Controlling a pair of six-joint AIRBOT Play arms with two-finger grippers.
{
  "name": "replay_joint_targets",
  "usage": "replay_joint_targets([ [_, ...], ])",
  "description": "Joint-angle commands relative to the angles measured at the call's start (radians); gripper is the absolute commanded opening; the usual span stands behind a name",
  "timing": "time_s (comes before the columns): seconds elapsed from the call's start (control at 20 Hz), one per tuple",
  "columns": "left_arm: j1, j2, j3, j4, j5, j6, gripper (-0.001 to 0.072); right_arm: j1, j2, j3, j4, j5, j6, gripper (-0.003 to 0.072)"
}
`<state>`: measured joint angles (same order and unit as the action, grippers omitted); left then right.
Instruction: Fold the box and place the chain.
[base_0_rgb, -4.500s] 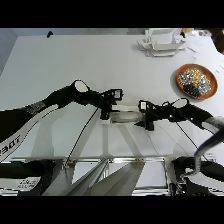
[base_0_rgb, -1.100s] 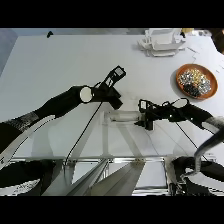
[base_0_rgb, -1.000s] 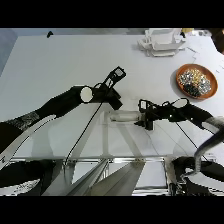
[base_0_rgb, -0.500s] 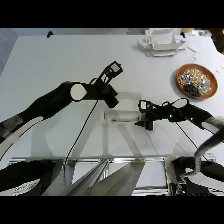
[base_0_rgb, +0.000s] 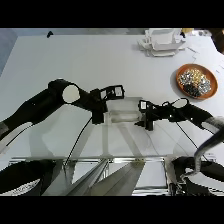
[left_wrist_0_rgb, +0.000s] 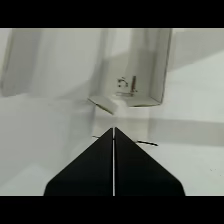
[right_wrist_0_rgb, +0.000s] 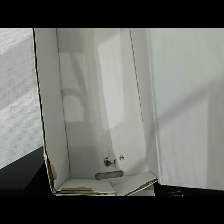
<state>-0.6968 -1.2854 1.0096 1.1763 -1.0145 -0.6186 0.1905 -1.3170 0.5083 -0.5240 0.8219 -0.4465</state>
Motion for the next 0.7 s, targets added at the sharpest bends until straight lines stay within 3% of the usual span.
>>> replay_joint_targets([
  [0.0, -0.034, -0.056, 0.000, 0.004, -0.040, 0.077, 0.0006, 0.000, 0.001, 0.000, 0.002, 0.001, 0.001, 0.0459],
  [0.35, 0.002, -0.117, -0.002, 0.013, -0.033, 0.086, 0.0013, 0.000, 0.001, 0.000, 0.002, 0.001, 0.000, 0.0459],
  [0.4, 0.015, -0.117, -0.002, 0.014, -0.034, 0.122, 0.0047, 0.001, 0.000, 0.000, 0.002, 0.001, 0.001, 0.0459],
  [0.5, 0.038, -0.117, -0.022, -0.001, -0.014, 0.308, 0.0243, 0.000, 0.001, 0.000, 0.002, 0.001, 0.000, 0.0459],
  [0.55, 0.047, -0.117, -0.046, -0.031, 0.019, 0.428, 0.0284, 0.000, 0.001, 0.000, 0.002, 0.001, 0.000, 0.0459],
  [0.65, 0.050, -0.117, -0.092, -0.090, 0.080, 0.592, 0.0277, 0.000, 0.001, 0.000, 0.001, 0.001, 0.000, 0.0459],
])
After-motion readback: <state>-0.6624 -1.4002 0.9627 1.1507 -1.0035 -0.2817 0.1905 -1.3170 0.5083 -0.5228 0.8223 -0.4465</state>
